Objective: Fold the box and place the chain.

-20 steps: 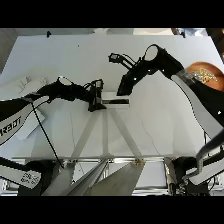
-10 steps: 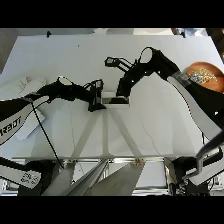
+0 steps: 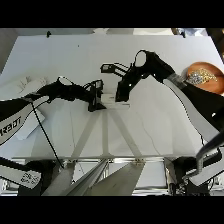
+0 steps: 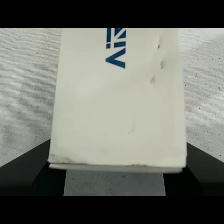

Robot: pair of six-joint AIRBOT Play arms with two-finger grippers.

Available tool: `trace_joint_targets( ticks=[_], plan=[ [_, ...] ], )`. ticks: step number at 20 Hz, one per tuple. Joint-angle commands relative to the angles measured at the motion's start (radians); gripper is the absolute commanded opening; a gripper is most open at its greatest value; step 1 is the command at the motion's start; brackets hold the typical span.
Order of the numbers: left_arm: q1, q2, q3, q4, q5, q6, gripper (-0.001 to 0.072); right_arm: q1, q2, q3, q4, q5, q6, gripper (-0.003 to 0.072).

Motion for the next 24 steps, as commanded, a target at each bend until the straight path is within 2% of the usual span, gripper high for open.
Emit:
trace_joint_targets(
  ticks=[1,8,10,11,12,15,19,24],
  plan=[
    [0.0,0.001,0.0,-0.001,0.002,-0.002,0.0216,0.003,0.001,0.001,-0.008,0.016,0.018,0.0346],
    [0.0,0.0,0.0,-0.001,0.002,-0.002,0.0216,0.002,0.101,0.001,-0.007,0.018,0.037,0.0364],
    [0.0,0.001,0.0,-0.001,0.002,-0.002,0.0216,0.002,0.126,0.001,-0.007,0.006,0.098,0.0335],
    [0.0,0.0,0.0,-0.001,0.002,-0.002,0.0216,0.002,0.132,0.001,0.003,0.002,0.159,0.02],
    [0.0,0.0,0.0,-0.001,0.002,-0.002,0.0216,0.002,0.132,0.0,0.022,0.001,0.217,0.0015],
    [0.0,0.001,0.0,-0.001,0.002,-0.002,0.0216,0.005,0.132,-0.044,0.133,-0.07,0.312,0.0018],
    [0.0,0.0,0.0,-0.001,0.002,-0.002,0.0216,0.008,0.133,-0.18,0.315,-0.304,0.376,0.0018],
    [0.0,0.001,0.0,-0.001,0.002,-0.002,0.0216,0.053,0.132,-0.337,0.328,-0.463,0.412,0.0018]
  ],
)
